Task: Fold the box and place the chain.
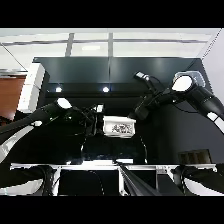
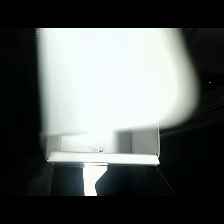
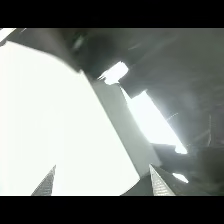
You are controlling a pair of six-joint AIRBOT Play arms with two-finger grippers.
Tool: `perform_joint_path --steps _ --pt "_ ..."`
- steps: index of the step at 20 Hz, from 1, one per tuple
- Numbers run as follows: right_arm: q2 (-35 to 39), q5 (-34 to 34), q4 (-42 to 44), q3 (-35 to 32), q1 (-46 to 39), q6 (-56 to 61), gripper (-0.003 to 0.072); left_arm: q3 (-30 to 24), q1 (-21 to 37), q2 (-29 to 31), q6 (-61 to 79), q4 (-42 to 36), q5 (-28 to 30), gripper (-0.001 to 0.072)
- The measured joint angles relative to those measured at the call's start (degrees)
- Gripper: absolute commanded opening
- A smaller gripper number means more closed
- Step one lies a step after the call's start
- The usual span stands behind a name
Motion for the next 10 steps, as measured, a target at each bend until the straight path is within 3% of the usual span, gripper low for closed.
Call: perform_joint_path --steps 10 --pt "0.09 -1.99 -3.1 -0.42 9.4 -12.68 0.0699 0.0 0.0 0.0 -0.02 0.04 0.24 0.037"
